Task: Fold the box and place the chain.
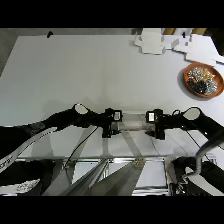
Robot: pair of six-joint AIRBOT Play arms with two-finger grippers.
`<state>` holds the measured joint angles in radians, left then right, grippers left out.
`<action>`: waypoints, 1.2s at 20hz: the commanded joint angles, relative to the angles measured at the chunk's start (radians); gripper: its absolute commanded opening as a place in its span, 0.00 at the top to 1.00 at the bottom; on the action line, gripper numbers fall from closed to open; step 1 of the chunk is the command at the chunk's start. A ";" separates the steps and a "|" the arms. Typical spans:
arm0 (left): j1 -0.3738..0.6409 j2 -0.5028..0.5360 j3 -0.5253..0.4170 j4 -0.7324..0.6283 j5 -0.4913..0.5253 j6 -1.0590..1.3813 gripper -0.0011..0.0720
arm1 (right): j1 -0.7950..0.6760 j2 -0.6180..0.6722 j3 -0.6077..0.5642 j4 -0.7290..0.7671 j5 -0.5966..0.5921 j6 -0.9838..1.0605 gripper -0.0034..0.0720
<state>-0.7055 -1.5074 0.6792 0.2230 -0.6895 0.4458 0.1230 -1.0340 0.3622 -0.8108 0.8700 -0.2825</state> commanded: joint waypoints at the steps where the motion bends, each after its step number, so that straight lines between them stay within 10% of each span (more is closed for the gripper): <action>1: 0.000 0.001 0.000 0.002 -0.002 0.000 0.61 | -0.001 0.055 0.000 -0.126 0.016 0.127 0.03; 11: 0.000 0.001 0.000 0.002 -0.002 0.000 0.61 | 0.001 0.297 0.008 -0.228 0.094 0.384 0.06; 19: 0.000 0.001 0.000 0.002 -0.002 0.000 0.61 | 0.001 0.373 0.008 0.069 0.188 0.390 0.90; 24: 0.000 0.001 0.000 0.002 -0.002 0.000 0.61 | 0.001 0.282 0.008 0.399 -0.023 0.359 0.92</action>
<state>-0.7055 -1.5074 0.6796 0.2245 -0.6918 0.4458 0.1230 -0.7033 0.3695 -0.6086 0.9657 0.0963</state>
